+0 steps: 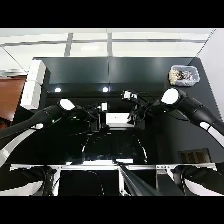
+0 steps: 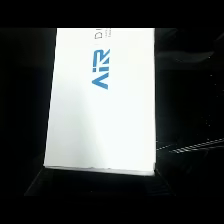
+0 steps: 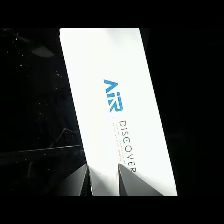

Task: Fold the box and place the chain.

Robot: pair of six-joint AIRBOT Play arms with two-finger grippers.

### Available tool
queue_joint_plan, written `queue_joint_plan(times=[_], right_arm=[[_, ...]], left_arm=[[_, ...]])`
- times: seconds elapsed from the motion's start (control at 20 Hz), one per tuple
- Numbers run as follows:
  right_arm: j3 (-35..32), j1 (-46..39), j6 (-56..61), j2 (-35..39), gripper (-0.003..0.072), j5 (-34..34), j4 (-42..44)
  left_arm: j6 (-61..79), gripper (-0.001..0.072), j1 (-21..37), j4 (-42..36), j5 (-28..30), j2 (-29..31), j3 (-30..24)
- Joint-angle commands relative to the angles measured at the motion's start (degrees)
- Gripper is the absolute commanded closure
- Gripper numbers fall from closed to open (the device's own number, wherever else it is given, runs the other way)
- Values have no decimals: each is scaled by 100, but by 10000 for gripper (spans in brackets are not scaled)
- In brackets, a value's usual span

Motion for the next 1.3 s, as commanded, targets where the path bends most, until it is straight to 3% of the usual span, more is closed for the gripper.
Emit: queue_joint_plan(times=[0.0,0.35,0.6,0.65,0.7,0.75,0.95,1.1,1.25], right_arm=[[-59,4,131,-4,476,33,4],[-50,-33,380,332,477,103,48],[-48,-511,1908,754,499,372,481],[-103,-627,2621,750,553,452,481],[-227,-715,3027,750,676,520,658],[-455,-811,2909,748,675,575,1204],[-1281,-846,2551,651,675,-181,3165],[-1340,-817,2811,319,673,-684,3204],[-1340,-817,3130,-70,673,-955,2726]], left_arm=[[-7,339,0,-4,13,0,2],[-7,339,0,-4,15,0,2],[-7,339,0,-2,17,0,2],[-7,339,0,-4,15,0,2],[-7,339,0,-2,15,0,2],[-7,339,0,-4,15,0,2],[-7,339,0,-4,13,0,2],[-7,339,0,-4,11,0,2],[-9,339,0,-4,13,0,2]])
